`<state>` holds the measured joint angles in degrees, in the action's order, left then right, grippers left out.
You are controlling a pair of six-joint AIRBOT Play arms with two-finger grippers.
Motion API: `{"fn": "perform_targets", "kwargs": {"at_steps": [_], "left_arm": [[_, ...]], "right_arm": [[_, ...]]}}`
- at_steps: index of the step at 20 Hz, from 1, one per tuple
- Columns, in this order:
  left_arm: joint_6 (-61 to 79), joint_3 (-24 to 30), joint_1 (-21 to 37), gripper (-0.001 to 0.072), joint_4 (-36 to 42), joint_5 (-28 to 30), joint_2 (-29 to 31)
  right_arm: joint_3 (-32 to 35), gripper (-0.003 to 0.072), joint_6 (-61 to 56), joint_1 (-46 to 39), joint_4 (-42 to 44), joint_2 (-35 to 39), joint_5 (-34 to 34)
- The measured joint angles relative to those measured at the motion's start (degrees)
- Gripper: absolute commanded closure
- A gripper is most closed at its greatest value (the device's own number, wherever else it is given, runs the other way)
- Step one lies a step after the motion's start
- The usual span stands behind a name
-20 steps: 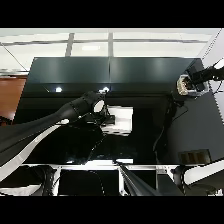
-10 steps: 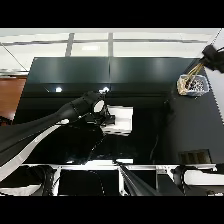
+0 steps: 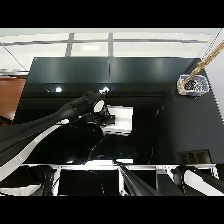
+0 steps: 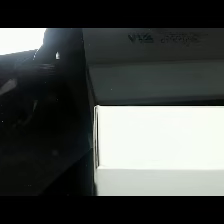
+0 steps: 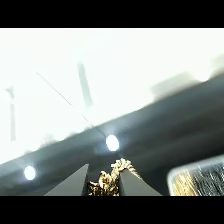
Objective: Fold the box and place the chain.
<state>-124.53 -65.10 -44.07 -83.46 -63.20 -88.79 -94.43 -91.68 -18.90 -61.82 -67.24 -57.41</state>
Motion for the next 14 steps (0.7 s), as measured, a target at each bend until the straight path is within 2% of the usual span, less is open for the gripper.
{"fn": "perform_targets", "kwargs": {"at_steps": [6, 10, 14], "left_arm": [[-0.02, 0.00, 0.00, 0.0678, 0.00, 0.00, 0.00], [-0.02, 0.00, 0.00, 0.0679, 0.00, 0.00, -0.02], [-0.02, 0.00, 0.00, 0.0678, 0.00, 0.00, 0.00]], "right_arm": [[-7.45, 0.0675, 3.48, 0.00, 6.95, 2.86, -6.67], [-8.70, 0.0676, 7.28, 1.29, 10.75, 4.98, -16.22], [-7.26, 0.0676, 11.10, 6.43, 13.46, 6.38, -25.00]]}}
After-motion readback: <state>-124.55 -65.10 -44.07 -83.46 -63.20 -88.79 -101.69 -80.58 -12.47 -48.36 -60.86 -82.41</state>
